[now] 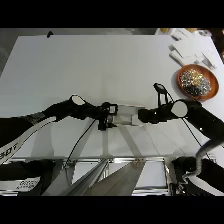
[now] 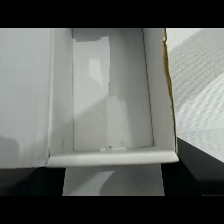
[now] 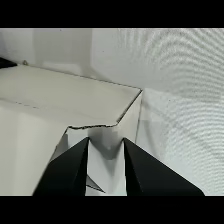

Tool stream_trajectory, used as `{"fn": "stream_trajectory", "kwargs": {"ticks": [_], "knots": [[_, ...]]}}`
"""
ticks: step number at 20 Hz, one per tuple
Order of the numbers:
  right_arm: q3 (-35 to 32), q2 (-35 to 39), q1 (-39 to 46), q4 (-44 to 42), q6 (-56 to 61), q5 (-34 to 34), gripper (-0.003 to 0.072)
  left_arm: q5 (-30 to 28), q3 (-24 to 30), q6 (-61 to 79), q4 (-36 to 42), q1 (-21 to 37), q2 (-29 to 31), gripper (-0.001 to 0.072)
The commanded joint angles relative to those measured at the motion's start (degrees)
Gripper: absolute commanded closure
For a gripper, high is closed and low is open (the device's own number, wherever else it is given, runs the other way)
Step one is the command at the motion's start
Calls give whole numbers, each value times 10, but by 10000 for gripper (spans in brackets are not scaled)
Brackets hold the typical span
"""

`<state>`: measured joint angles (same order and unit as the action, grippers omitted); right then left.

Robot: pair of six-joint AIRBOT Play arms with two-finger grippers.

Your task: Fold the box and place the chain.

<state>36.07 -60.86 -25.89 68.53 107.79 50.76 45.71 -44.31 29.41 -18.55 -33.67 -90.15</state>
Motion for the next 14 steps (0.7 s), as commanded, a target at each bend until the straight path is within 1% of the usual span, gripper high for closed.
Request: {"fn": "stream_trajectory", "kwargs": {"ticks": [1,6,8,9,10,14], "knots": [[30,-35,-46,52,87,17,472,-1,0,0,0,0,0,457],[62,-66,-74,145,204,60,472,-1,0,0,0,0,0,457],[68,-86,-83,157,244,67,472,-1,0,0,0,0,0,457],[70,-94,-87,158,244,67,473,-1,0,0,0,0,0,457],[73,-102,-92,164,244,67,511,0,0,0,0,0,0,457],[78,-126,-99,177,244,67,513,0,0,0,0,0,0,457]]}}
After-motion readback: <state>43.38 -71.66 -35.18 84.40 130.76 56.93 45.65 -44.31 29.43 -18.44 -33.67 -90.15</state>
